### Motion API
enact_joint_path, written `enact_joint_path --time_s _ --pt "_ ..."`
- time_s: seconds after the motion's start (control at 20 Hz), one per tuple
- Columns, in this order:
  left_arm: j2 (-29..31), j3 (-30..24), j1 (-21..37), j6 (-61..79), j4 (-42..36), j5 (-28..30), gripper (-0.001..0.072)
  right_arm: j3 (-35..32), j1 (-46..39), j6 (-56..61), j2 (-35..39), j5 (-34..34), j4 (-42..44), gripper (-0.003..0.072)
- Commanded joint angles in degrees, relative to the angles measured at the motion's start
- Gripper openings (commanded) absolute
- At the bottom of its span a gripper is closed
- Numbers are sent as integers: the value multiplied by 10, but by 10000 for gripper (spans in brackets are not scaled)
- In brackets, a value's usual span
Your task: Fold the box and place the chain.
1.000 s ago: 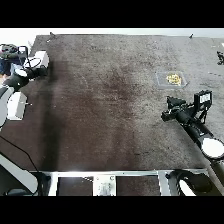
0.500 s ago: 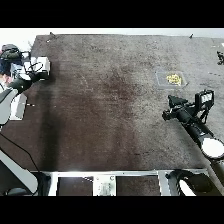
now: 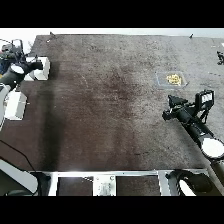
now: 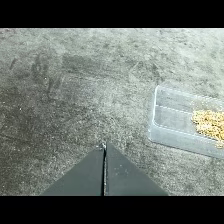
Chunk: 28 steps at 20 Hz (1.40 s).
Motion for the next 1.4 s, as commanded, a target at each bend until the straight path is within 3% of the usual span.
enact_joint_path --time_s 0.0,0.05,0.1,0.15,0.2,0.3,0.4,0.5,0.7,0.85,1.1,1.25,1.35 --pt "73 2 0 -4 0 -48 713 0 0 0 0 0 0 13" --pt "103 5 0 -4 0 -73 695 0 0 0 0 0 0 12" --pt "132 6 0 -6 0 -94 489 0 0 0 0 0 0 13" --pt "165 6 0 -5 0 -122 113 0 0 0 0 0 0 12" --pt "196 5 0 -7 -4 -137 10 0 0 0 0 0 0 13" --pt "256 -19 -4 -14 -68 -118 6 0 0 0 0 0 0 12" --pt "332 -90 -32 10 -76 -22 5 0 0 0 0 0 0 13" --pt "416 -184 -75 53 -76 43 6 0 0 0 0 -7 0 13" --pt "571 -375 -153 76 -76 88 6 0 0 0 0 -32 0 13" --pt "695 -532 -209 76 -75 178 6 0 0 0 0 -63 0 13" --pt "873 -715 -240 75 -75 175 6 0 0 0 0 -135 0 13" --pt "951 -786 -240 71 -76 175 7 0 0 0 0 -189 0 13" --pt "971 -810 -240 71 -76 171 9 0 0 0 0 -231 0 13"
